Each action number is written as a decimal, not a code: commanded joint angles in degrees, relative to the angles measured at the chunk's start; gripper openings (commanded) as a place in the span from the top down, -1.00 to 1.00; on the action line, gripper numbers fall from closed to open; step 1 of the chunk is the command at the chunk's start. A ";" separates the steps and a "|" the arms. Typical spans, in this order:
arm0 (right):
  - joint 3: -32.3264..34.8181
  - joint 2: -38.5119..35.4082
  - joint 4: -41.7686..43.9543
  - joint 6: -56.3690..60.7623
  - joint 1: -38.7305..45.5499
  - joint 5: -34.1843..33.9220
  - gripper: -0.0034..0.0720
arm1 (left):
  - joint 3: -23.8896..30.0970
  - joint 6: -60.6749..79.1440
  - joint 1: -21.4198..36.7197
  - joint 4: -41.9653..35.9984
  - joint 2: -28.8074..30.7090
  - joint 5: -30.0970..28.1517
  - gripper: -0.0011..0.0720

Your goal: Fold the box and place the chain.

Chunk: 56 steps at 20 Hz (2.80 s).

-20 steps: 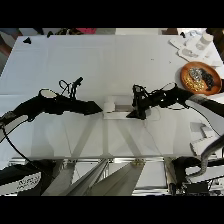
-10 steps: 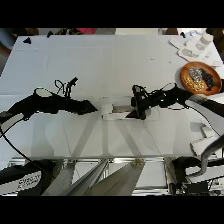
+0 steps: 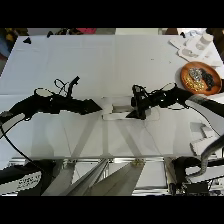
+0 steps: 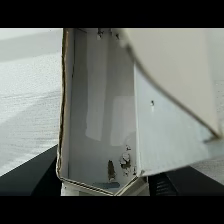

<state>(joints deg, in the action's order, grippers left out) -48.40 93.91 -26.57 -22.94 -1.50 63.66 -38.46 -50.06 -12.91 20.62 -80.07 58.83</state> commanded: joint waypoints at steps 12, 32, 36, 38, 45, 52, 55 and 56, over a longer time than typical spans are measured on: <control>-0.04 0.02 0.00 0.00 0.02 0.00 -0.24 | 0.00 0.13 -3.28 -1.92 -1.99 -8.07 -0.46; -0.04 0.02 0.00 0.00 0.02 0.00 -0.24 | -1.95 -1.64 -5.11 -0.20 0.17 -8.37 -0.38; -0.04 0.02 0.00 0.02 0.02 0.02 -0.24 | -1.92 -3.56 -8.48 5.73 0.24 -9.38 -0.28; -0.04 0.02 0.00 0.00 0.02 0.02 -0.24 | -1.95 -8.87 -10.32 11.47 0.24 -11.87 -0.28; -0.04 0.02 0.00 0.02 0.02 0.00 -0.24 | -1.97 -17.51 -11.82 14.82 0.26 -17.05 -0.29; -0.04 0.02 0.00 0.00 0.02 0.02 -0.24 | -5.20 -18.08 -11.82 15.10 0.28 -12.98 -0.29; -0.04 0.02 0.00 0.00 0.02 0.02 -0.24 | -8.46 -25.73 -11.85 20.55 0.26 -12.11 -0.23; -0.04 0.02 0.00 0.00 0.02 0.02 -0.24 | -9.01 -28.72 -12.02 23.12 0.26 -11.32 -0.23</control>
<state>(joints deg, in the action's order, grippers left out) -48.40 93.91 -26.63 -22.92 -1.48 63.68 -45.23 -71.83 -24.75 38.65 -79.85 45.69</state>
